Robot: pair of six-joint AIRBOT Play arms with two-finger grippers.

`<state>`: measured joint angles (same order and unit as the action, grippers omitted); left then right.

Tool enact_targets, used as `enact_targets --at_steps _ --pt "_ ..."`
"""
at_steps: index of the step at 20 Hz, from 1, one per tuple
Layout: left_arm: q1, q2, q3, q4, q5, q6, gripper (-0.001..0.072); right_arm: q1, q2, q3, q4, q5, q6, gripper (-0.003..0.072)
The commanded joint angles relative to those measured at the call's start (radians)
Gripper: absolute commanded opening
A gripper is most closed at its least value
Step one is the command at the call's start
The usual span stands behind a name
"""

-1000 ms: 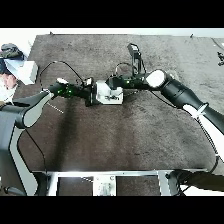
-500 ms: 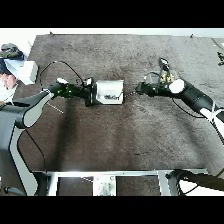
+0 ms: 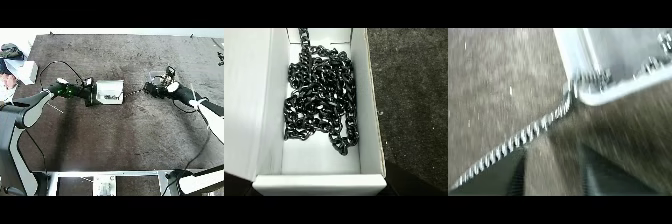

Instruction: Fold the box and place the chain.

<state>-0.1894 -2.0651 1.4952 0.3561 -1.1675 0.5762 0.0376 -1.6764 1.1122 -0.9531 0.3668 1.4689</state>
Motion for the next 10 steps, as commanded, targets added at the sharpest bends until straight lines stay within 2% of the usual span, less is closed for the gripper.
enact_targets --at_steps 1,3,4,5,7,10 --pt "-0.001 0.001 0.000 0.000 0.000 0.000 0.0273 -0.005 -0.087 0.090 0.061 -0.030 0.002 0.0336" --pt "-0.001 0.001 0.000 0.000 0.000 0.000 0.0273 0.006 -0.101 0.123 0.071 -0.021 -0.004 0.0335" --pt "-0.001 0.001 0.000 0.000 0.000 0.000 0.0273 0.014 -0.100 0.131 0.071 -0.017 -0.007 0.0283" --pt "-0.001 0.001 0.000 0.000 0.000 0.000 0.0273 0.024 -0.098 0.137 0.071 -0.014 -0.006 0.0045" --pt "-0.001 0.001 0.000 0.000 0.000 0.000 0.0273 0.043 -0.068 0.137 0.072 0.035 -0.006 0.0017" --pt "-0.001 0.001 0.000 0.000 0.000 0.000 0.0273 0.092 0.057 0.136 0.060 0.217 -0.055 0.0016"
